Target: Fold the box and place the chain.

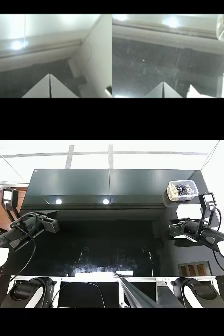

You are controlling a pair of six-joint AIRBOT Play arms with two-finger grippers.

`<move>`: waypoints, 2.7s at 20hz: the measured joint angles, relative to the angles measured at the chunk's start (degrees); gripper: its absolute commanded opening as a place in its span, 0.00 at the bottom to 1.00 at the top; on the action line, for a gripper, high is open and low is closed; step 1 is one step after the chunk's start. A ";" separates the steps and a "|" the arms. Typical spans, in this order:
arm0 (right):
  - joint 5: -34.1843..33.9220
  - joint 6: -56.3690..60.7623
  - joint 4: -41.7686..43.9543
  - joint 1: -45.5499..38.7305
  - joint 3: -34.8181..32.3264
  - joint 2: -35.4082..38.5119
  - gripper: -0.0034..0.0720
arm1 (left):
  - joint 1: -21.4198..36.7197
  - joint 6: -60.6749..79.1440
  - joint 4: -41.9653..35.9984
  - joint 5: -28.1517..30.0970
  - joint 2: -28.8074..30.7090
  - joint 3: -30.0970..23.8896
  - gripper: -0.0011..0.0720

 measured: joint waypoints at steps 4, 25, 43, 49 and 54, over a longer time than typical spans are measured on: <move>-5.88 0.02 2.58 0.00 0.00 -0.28 0.07 | 0.00 -0.02 -3.02 4.92 -1.53 -0.28 0.05; 10.93 3.78 -4.44 -55.54 43.47 -51.67 1.00 | 0.00 0.39 -5.09 0.02 -10.10 -0.22 0.98; 40.15 -16.13 -11.21 -50.18 59.12 -70.64 0.06 | 0.00 0.37 -5.16 -0.31 -10.10 -0.22 0.98; 41.31 -17.00 -5.88 -50.05 56.37 -65.42 0.06 | 0.00 0.35 -5.27 -0.22 -10.10 -0.22 0.98; 40.13 -19.34 2.99 -47.69 46.45 -57.20 0.06 | 0.00 0.20 -5.77 -0.79 -10.10 -0.22 0.98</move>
